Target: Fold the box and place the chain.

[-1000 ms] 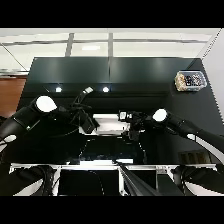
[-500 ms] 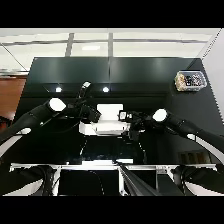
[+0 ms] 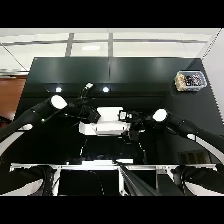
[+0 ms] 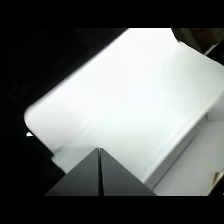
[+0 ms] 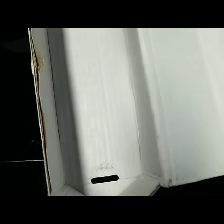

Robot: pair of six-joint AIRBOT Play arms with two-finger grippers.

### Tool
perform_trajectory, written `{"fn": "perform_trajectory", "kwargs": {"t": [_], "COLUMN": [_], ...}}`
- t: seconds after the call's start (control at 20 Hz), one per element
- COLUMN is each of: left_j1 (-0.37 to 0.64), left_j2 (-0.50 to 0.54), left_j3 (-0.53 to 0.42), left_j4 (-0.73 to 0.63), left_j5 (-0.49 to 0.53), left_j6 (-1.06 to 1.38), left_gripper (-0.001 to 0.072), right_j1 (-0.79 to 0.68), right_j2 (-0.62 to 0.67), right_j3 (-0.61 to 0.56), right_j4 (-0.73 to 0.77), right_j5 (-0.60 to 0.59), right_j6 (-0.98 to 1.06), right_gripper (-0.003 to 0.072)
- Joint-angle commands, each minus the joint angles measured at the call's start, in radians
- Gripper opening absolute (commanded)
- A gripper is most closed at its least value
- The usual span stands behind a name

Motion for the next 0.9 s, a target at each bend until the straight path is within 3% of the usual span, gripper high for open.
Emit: {"fn": "perform_trajectory", "kwargs": {"t": [0.0, 0.1, 0.25, 0.4, 0.55, 0.65, 0.7, 0.85], "left_j1": [0.078, 0.168, 0.27, 0.243, 0.193, 0.175, 0.175, 0.163], "left_j2": [0.111, 0.242, 0.417, 0.432, 0.399, 0.349, 0.312, 0.198], "left_j3": [0.03, -0.011, -0.144, -0.21, -0.219, -0.209, -0.201, -0.162], "left_j4": [0.158, 0.186, -0.011, -0.013, -0.01, -0.016, -0.027, -0.005], "left_j5": [-0.112, -0.15, -0.154, -0.294, -0.24, -0.154, -0.142, -0.156], "left_j6": [-0.045, -0.041, 0.26, 0.637, 0.838, 0.869, 0.899, 1.022], "left_gripper": [0.0023, 0.0024, 0.0025, 0.0025, 0.0048, 0.0416, 0.072, 0.0708], "right_j1": [0.001, 0.001, 0.001, 0.001, 0.001, 0.001, 0.001, 0.001], "right_j2": [-0.001, -0.001, -0.001, -0.001, -0.001, -0.001, -0.001, -0.001], "right_j3": [0.0, 0.0, 0.0, 0.0, 0.0, 0.0, 0.0, 0.0], "right_j4": [0.0, 0.0, 0.0, -0.001, -0.001, -0.001, -0.001, -0.001], "right_j5": [0.0, 0.001, 0.001, 0.001, 0.001, 0.001, 0.001, 0.001], "right_j6": [-0.002, -0.002, -0.002, -0.002, -0.002, -0.002, -0.002, -0.002], "right_gripper": [0.0191, 0.0191, 0.0191, 0.0191, 0.0191, 0.0191, 0.0191, 0.0191]}}
